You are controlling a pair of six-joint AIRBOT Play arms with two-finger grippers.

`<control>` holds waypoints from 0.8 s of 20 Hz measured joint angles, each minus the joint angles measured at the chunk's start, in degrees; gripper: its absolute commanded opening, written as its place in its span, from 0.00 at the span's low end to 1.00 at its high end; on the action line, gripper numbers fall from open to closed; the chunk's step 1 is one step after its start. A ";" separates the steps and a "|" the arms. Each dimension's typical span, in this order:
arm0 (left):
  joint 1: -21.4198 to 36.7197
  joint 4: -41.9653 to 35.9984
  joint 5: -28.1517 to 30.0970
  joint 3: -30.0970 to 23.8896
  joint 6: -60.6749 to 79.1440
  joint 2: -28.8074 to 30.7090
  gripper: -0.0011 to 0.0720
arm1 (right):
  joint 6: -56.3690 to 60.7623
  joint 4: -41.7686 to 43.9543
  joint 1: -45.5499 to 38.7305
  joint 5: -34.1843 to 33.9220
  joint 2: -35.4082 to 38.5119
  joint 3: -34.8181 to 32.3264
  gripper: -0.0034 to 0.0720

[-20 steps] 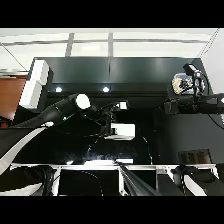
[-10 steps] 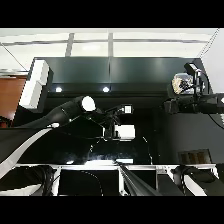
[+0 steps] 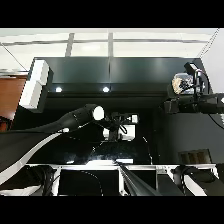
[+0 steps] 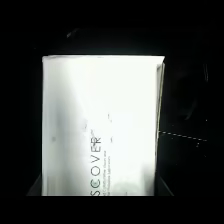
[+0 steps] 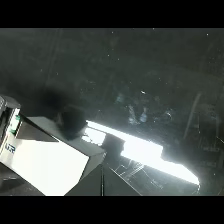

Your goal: Fold the box and place the chain.

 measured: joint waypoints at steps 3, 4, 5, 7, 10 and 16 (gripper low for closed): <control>1.84 3.32 -2.54 -0.02 -4.92 2.75 0.41 | 0.02 0.00 0.00 0.02 0.00 0.00 0.06; 3.50 4.57 -4.59 -0.02 -6.91 4.13 0.41 | 0.02 0.00 0.00 0.02 0.00 0.00 0.06; 5.57 5.95 -6.69 -0.02 -9.05 5.42 0.41 | 0.02 0.00 0.00 0.04 0.00 0.00 0.06; 11.47 9.22 -11.61 -0.20 -14.36 8.26 0.41 | 0.02 0.00 0.00 0.04 0.00 0.00 0.06; 24.68 15.91 -18.97 -1.66 -24.44 12.37 0.40 | 0.02 0.02 0.00 0.02 0.00 0.00 0.06; 59.74 22.91 -25.83 -6.93 -39.82 16.90 0.40 | 0.04 0.00 0.00 -0.68 0.00 0.00 0.06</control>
